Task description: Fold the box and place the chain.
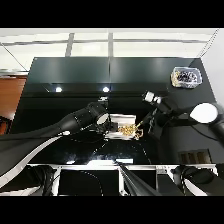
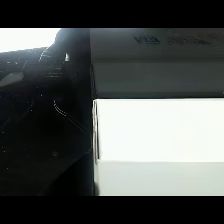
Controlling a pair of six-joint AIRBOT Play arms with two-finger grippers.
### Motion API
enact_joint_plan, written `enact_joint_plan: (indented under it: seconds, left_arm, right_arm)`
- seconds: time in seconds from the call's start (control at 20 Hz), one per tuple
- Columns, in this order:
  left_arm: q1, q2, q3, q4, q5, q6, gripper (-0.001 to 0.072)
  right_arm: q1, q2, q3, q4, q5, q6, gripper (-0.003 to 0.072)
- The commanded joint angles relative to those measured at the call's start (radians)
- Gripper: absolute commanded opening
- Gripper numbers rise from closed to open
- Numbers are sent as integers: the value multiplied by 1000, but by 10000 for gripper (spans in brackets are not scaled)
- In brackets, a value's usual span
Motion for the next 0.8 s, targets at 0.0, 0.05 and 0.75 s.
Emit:
enact_joint_plan:
  seconds: [0.0,0.05,0.75]
  left_arm:
    - [0,0,0,0,0,0,31]
    - [0,0,0,0,0,0,31]
    - [0,0,0,1,0,0,31]
  right_arm:
    - [-11,49,157,-8,134,139,13]
    - [-11,49,200,2,146,167,13]
    - [34,-101,11,253,-33,239,15]
